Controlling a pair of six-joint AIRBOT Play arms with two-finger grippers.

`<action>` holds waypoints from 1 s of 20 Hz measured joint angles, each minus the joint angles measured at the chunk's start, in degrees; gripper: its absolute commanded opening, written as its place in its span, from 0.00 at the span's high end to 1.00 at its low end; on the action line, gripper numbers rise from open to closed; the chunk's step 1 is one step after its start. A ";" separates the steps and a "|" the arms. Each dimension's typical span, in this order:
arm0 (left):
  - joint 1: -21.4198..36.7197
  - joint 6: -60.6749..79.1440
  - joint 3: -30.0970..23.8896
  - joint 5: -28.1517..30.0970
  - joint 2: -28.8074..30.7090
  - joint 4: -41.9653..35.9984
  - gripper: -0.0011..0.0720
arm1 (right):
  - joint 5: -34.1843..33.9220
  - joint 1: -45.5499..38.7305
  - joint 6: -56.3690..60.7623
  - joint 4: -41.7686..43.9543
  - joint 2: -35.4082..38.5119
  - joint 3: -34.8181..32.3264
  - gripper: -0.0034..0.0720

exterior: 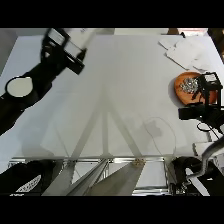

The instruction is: Fold the box and place the chain.

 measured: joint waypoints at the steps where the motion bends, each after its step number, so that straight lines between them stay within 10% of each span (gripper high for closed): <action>1: 0.00 1.57 0.00 4.48 1.11 -3.41 0.98 | 0.00 0.02 0.02 0.24 0.00 0.00 0.94; 9: 0.11 34.91 -0.02 26.23 3.39 -44.92 0.98 | -0.20 0.02 0.02 0.87 0.00 0.00 0.94; 20: 12.94 60.89 -0.02 19.50 -8.52 -82.27 0.98 | -1.53 0.02 0.00 0.94 0.00 0.00 0.94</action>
